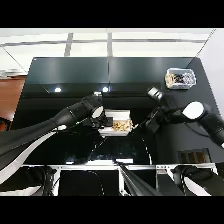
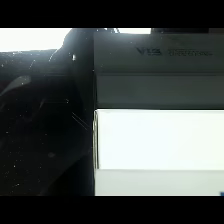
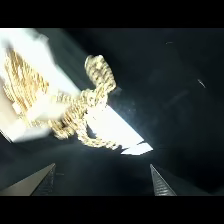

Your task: Fold the box and place the chain.

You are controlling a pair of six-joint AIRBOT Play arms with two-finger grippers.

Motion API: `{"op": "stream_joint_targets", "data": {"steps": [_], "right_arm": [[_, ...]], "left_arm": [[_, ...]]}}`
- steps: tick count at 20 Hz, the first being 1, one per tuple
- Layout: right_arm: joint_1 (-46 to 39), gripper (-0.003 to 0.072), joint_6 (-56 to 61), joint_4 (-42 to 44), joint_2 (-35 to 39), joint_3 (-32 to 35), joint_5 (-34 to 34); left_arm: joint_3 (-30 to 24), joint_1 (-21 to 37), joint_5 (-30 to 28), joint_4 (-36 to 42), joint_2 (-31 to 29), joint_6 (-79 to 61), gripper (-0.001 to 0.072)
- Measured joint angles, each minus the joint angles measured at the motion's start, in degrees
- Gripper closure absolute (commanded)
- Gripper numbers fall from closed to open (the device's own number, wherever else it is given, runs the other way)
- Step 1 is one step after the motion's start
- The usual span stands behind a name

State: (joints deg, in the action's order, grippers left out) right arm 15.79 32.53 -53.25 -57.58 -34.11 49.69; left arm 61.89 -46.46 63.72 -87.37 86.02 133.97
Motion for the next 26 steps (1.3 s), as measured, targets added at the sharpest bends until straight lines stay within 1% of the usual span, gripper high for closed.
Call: {"op": "stream_joint_targets", "data": {"steps": [4,6,9,11,14,21,22,23,24,25,26], "right_arm": [[4.0,-0.0032,-20.6,4.5,-3.5,3.0,-5.1],[4.8,-0.0032,-27.5,7.5,-5.2,3.2,-7.4],[5.4,-0.0032,-34.8,12.3,-7.5,3.3,-8.9],[5.6,-0.0032,-38.7,15.3,-8.7,3.3,-9.7],[5.7,-0.0032,-41.9,17.6,-10.3,3.3,-11.1],[5.8,-0.0031,-44.1,20.3,-13.0,3.3,-13.5],[5.8,0.0056,-44.2,20.6,-13.3,3.3,-13.6],[5.8,0.0251,-44.3,20.6,-13.4,3.3,-13.7],[5.8,0.0371,-44.4,20.6,-13.6,3.3,-13.2],[5.9,0.0589,-44.5,20.5,-13.6,3.4,-13.4],[5.9,0.0664,-44.5,20.9,-13.7,3.3,-14.4]], "left_arm": [[0.0,0.0,0.0,0.0,0.0,0.0,0.0681],[0.0,0.0,0.0,0.0,0.0,0.0,0.0681],[0.0,0.0,0.0,0.0,0.0,0.0,0.0681],[0.0,0.0,0.0,0.0,0.0,0.0,0.0681],[0.0,0.0,0.0,0.0,0.0,0.0,0.0681],[0.0,0.0,0.2,0.0,0.0,0.0,0.0681],[0.0,0.0,0.3,-0.1,0.0,0.0,0.0681],[0.0,0.0,0.3,-0.1,0.0,0.0,0.0681],[0.0,0.0,0.4,-0.1,0.0,0.1,0.0681],[0.0,0.0,0.4,-0.1,0.0,0.1,0.0681],[0.0,0.0,0.4,-0.1,0.0,0.1,0.0681]]}}
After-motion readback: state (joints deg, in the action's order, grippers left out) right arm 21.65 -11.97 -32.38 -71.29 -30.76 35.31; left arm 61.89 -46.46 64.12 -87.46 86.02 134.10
